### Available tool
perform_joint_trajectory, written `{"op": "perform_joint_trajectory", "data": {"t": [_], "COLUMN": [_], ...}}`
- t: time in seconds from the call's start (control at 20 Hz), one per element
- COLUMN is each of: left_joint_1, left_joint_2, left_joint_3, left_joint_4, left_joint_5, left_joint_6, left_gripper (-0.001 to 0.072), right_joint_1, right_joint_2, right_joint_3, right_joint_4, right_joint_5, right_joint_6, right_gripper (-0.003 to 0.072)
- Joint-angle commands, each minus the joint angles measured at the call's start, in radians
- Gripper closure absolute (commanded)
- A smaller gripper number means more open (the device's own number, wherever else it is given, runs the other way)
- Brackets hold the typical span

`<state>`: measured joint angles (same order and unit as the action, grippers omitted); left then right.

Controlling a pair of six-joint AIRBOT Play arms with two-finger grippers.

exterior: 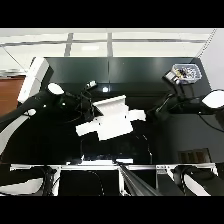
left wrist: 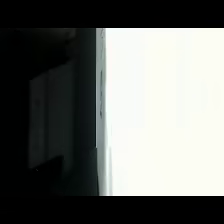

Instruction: Fold the box and place the chain.

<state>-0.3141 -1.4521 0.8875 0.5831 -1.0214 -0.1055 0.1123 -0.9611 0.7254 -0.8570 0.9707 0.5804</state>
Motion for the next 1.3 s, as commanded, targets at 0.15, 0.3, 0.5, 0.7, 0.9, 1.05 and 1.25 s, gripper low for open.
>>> {"op": "perform_joint_trajectory", "data": {"t": [0.15,0.3,0.5,0.7,0.9,1.05,1.25], "left_joint_1": [-0.062,-0.101,-0.115,-0.115,-0.115,-0.115,-0.115], "left_joint_2": [-0.007,-0.043,-0.055,-0.055,-0.055,-0.055,-0.055], "left_joint_3": [-0.048,-0.015,0.007,0.007,0.007,0.007,0.007], "left_joint_4": [0.023,0.026,0.026,0.026,0.026,0.027,0.026], "left_joint_5": [0.102,0.103,0.098,0.097,0.097,0.097,0.097], "left_joint_6": [0.27,0.291,0.28,0.281,0.281,0.281,0.281], "left_gripper": [0.0677,0.0677,0.0677,0.0676,0.0677,0.0677,0.0677], "right_joint_1": [0.132,0.168,0.249,0.328,0.382,0.382,0.382], "right_joint_2": [-0.002,-0.002,-0.002,-0.036,-0.074,-0.1,-0.102], "right_joint_3": [-0.111,-0.111,-0.112,-0.127,-0.132,-0.132,-0.134], "right_joint_4": [-0.061,-0.057,-0.085,-0.114,-0.142,-0.138,-0.036], "right_joint_5": [-0.15,-0.112,-0.118,-0.135,-0.1,-0.023,-0.046], "right_joint_6": [-0.068,-0.065,-0.09,-0.188,-0.354,-0.4,-0.406], "right_gripper": [0.0032,0.0031,0.0031,0.0031,0.0031,0.0031,0.0031]}}
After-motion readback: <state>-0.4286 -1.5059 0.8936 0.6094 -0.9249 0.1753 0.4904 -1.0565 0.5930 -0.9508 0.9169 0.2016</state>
